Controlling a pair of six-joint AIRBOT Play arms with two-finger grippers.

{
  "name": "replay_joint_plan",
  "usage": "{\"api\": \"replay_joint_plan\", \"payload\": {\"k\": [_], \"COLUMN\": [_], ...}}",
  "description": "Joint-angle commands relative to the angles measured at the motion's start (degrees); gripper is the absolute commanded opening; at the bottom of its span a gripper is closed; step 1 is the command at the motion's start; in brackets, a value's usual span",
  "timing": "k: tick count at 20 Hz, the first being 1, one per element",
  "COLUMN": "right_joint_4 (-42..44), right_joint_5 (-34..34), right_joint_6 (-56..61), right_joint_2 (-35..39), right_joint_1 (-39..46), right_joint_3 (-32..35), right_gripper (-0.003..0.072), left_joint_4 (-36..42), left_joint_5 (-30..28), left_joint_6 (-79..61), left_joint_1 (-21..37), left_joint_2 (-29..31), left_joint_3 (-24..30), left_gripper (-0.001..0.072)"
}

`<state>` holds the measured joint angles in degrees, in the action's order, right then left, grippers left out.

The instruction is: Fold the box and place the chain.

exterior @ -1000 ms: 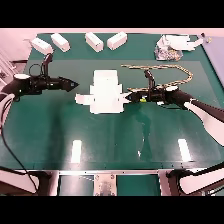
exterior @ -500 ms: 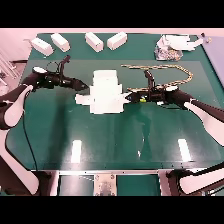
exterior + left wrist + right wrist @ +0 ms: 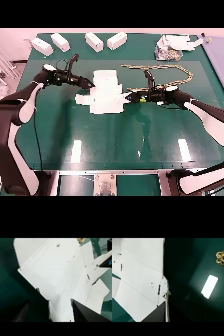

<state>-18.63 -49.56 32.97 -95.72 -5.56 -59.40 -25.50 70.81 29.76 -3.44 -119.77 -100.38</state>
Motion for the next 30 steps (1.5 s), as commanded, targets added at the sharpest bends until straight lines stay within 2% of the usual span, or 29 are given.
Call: {"api": "replay_joint_plan", "payload": {"k": [1,5,6,18,26,29,30], "right_joint_4": [0.02,0.02,0.02,0.02,0.02,0.02,0.02], "right_joint_5": [-0.02,-0.02,-0.02,-0.02,-0.02,-0.02,-0.02], "right_joint_6": [-0.02,-0.02,-0.02,-0.02,-0.02,-0.02,-0.02], "right_joint_2": [0.02,0.02,0.02,0.02,0.02,0.02,0.02], "right_joint_1": [-0.04,-0.04,-0.04,-0.04,-0.04,-0.04,-0.04], "right_joint_3": [-0.02,-0.02,-0.02,-0.02,-0.02,-0.02,-0.02], "right_gripper": [0.0005,0.0005,0.0005,0.0005,0.0005,0.0005,0.0006], "left_joint_4": [0.24,1.31,1.99,6.78,3.02,1.70,1.75], "left_joint_5": [1.49,2.21,2.47,1.81,3.41,3.58,3.56], "left_joint_6": [0.24,-0.31,-0.96,-4.74,-2.23,-1.68,-1.70], "left_joint_1": [-1.11,-1.11,-1.11,-1.11,-1.09,-1.11,-1.09], "left_joint_2": [-1.66,-3.17,-3.58,-4.79,-6.45,-6.54,-6.54], "left_joint_3": [-1.64,-1.70,-1.68,-1.86,-6.27,-6.27,-6.27], "left_gripper": [0.0627,0.0624,0.0530,0.0518,0.0517,0.0516,0.0467]}}
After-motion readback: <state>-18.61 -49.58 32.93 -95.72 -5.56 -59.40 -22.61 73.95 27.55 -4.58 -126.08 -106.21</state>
